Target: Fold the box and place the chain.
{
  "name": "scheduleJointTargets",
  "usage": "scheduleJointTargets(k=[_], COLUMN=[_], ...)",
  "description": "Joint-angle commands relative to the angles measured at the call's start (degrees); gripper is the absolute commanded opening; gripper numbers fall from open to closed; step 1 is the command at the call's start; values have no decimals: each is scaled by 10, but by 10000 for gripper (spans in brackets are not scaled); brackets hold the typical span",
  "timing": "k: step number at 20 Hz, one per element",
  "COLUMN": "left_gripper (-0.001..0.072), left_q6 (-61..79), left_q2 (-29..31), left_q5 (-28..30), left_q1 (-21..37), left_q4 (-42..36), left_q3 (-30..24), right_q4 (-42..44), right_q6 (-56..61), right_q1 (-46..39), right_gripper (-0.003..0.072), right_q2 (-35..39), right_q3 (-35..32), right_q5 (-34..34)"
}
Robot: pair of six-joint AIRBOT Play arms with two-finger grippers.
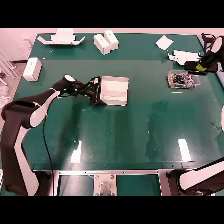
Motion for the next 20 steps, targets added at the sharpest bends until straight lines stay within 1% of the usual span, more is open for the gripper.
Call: scheduleJointTargets(k=[1, 2, 4, 10, 17, 18, 20], left_gripper=[397, 396, 396, 396, 396, 397, 396], left_q6=[-1, -1, -1, -1, -1, -1, -1], left_q2=[0, 0, 0, 0, 0, 0, 0], left_q5=[1, 1, 1, 1, 1, 1, 0], left_q1=[0, 0, 0, 0, 0, 0, 0], left_q4=[0, 0, 0, 0, 0, 0, 0], left_q3=[0, 0, 0, 0, 0, 0, 0], right_q4=[73, 72, 72, 74, 72, 72, 73], right_q6=[-29, -30, -31, -42, -46, -46, -46], right_q1=[-27, -29, -33, -34, -34, -34, -34], right_gripper=[341, 342, 417, 415, 406, 401, 281], right_q2=[-4, -9, -25, -76, -100, -102, -103], right_q3=[-35, -35, -35, -35, -35, -35, -35], right_q5=[-95, -99, -100, -131, -151, -150, -150])
